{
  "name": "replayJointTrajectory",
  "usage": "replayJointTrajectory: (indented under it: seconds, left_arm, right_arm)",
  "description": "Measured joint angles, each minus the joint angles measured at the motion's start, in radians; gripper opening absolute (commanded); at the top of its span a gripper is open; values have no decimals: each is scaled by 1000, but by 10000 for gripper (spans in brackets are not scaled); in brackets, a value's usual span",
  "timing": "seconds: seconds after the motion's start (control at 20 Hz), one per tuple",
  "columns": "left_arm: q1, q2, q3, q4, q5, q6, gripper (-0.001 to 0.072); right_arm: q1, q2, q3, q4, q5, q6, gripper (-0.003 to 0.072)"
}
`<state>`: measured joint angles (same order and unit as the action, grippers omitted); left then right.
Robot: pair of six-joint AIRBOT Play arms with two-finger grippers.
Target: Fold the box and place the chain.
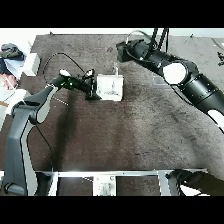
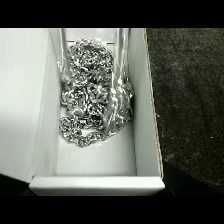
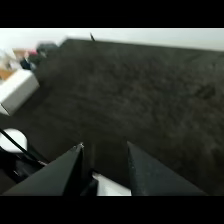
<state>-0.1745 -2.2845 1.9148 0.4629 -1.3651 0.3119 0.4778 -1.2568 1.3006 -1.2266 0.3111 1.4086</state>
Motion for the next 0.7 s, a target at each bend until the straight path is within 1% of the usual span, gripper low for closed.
replayJointTrajectory:
  seconds: [0.05, 0.25, 0.35, 0.45, 0.65, 0.7]
  left_arm:
    - [0, 0, 0, 0, 0, 0, 405]
    - [0, 0, 0, 0, 0, 0, 405]
    - [0, 0, 0, 0, 0, 0, 405]
    - [0, 0, 0, 0, 0, 0, 405]
    - [0, 0, 0, 0, 0, 0, 405]
    - [0, 0, 0, 0, 0, 0, 405]
  right_arm:
    - [-11, -5, 0, -24, 24, 0, 211]
    - [-74, -37, 0, -84, 82, -29, 212]
    - [-121, -68, 2, -47, 114, -106, 211]
    - [-185, -116, 12, 80, 170, -253, 212]
    - [-326, -264, 80, 466, 372, -637, 211]
    - [-351, -305, 107, 535, 418, -702, 212]
